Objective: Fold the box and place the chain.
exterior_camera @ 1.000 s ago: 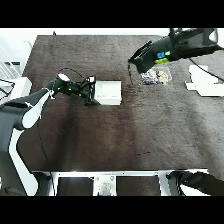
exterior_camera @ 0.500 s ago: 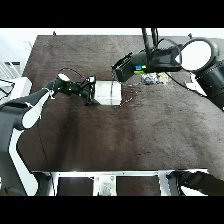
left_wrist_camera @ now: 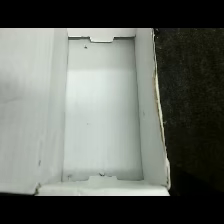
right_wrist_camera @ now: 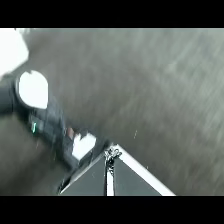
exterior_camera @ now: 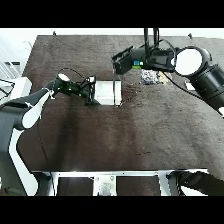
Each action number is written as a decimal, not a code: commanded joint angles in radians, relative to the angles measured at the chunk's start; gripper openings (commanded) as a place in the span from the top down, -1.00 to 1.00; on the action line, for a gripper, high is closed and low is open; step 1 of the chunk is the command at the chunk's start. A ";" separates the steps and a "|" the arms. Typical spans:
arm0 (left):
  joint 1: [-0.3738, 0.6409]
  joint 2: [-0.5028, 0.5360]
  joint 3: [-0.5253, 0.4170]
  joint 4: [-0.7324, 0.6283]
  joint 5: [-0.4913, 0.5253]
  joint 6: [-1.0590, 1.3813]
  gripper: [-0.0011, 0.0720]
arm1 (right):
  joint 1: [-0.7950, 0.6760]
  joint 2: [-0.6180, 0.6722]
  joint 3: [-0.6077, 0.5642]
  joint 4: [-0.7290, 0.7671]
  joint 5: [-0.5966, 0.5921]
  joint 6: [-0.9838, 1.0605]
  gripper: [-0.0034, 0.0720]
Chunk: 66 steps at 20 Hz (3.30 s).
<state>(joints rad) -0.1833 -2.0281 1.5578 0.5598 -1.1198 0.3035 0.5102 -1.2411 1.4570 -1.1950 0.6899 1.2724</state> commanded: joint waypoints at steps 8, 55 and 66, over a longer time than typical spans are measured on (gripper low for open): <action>0.000 0.001 0.000 0.000 0.001 0.000 -0.30 | 0.002 0.000 0.118 0.002 -0.229 -0.021 0.87; 0.000 0.001 0.000 0.000 0.000 0.000 -0.30 | 0.059 -0.050 -0.143 -0.003 -0.204 0.159 0.87; 0.000 0.001 0.000 0.000 -0.002 0.000 -0.29 | -0.111 0.000 -0.142 -0.095 -0.124 0.161 0.87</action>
<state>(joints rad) -0.1833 -2.0281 1.5578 0.5598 -1.1217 0.3035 0.4210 -1.2488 1.3151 -1.2861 0.5404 1.4319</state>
